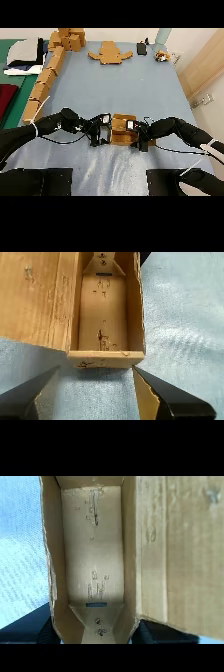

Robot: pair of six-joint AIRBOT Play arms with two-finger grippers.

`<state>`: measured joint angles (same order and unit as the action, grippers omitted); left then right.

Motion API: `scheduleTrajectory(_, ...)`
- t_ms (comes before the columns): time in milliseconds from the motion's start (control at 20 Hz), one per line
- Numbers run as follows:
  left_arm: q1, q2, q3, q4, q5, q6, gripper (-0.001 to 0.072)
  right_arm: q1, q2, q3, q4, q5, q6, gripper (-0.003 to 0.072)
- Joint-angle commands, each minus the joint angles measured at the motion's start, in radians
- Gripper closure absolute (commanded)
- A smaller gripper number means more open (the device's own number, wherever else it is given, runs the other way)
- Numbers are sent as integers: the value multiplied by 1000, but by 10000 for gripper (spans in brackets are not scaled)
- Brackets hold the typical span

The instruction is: Fold the box.

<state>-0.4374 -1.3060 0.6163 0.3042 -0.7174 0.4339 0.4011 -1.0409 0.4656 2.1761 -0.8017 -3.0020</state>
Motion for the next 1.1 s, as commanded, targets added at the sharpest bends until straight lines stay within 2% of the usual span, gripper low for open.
scheduleTrajectory(0, -20, -14, 16, 19, 23, -45, 9, 0, 0, 1, 1, 0, 0, 188)
scheduleTrajectory(150, -40, -27, 34, 47, 32, -83, 9, 0, 0, 1, 1, 0, 0, 188)
scheduleTrajectory(450, -36, -28, 35, 206, 28, -201, 10, 0, 0, 1, 1, 0, 0, 188)
scheduleTrajectory(1050, -84, -28, 64, 159, 25, -200, 10, 0, 0, 1, 1, 0, 0, 188)
